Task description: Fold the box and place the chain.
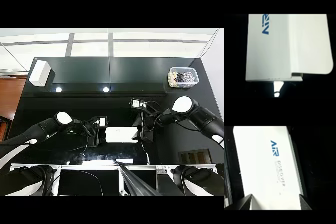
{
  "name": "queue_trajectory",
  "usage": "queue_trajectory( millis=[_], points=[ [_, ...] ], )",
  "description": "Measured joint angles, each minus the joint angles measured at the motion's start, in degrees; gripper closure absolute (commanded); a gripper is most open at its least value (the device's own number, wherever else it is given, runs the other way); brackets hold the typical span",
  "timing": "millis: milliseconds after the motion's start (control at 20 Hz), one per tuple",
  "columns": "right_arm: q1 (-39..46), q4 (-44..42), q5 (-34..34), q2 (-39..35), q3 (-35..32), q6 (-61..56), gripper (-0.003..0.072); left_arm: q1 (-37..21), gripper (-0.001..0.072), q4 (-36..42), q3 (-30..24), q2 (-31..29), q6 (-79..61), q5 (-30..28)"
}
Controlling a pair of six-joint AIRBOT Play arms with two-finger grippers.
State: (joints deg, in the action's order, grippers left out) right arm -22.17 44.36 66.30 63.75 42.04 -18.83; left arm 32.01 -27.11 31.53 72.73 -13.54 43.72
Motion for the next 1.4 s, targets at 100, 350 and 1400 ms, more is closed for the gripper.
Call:
queue_trajectory(
  millis=[100, 350, 1400],
  points=[
    [-0.7, 0.4, -0.6, 0.0, 0.0, 0.7, -0.0034, 0.0, 0.0375, 0.0, 0.0, 0.0, 0.0, 0.0],
    [-1.4, 0.7, -1.0, 0.0, 0.0, 1.3, 0.0251, 0.0, 0.0374, 0.0, 0.0, 0.0, 0.0, 0.0],
    [-1.6, 2.6, 0.8, 0.0, 0.0, 1.3, 0.041, 0.0, 0.0374, 0.2, 0.0, 0.0, 0.0, 0.0]
  ],
)
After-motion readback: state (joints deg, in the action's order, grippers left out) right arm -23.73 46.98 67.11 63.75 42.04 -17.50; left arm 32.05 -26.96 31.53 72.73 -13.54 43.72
